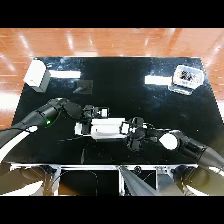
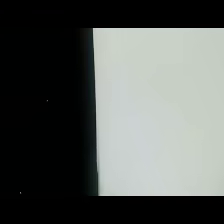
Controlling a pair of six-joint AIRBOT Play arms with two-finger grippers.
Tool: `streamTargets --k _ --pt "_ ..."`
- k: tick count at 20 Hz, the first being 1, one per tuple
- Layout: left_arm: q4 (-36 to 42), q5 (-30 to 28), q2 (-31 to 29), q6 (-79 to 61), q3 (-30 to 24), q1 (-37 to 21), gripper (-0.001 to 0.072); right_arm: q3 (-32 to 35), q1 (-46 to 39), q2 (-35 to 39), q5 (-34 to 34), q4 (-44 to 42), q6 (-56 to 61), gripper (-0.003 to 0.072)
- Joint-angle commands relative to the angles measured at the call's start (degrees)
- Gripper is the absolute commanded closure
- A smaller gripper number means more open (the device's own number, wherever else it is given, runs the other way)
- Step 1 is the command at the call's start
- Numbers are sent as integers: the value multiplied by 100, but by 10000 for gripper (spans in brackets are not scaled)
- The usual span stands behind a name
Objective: Fold the box and place the chain.
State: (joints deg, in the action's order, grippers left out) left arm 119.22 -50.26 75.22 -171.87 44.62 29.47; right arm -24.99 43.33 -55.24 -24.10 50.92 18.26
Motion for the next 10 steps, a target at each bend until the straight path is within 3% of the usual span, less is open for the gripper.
streamTargets --k 1,5,10 --pt "22 -50 4 -2 0 0 689 13 -46 57 319 11 256 -34" --pt "26 -48 4 -2 0 0 689 13 -46 52 1180 9 251 -34" --pt "22 -48 4 -2 0 0 689 13 -44 20 957 11 168 -34"
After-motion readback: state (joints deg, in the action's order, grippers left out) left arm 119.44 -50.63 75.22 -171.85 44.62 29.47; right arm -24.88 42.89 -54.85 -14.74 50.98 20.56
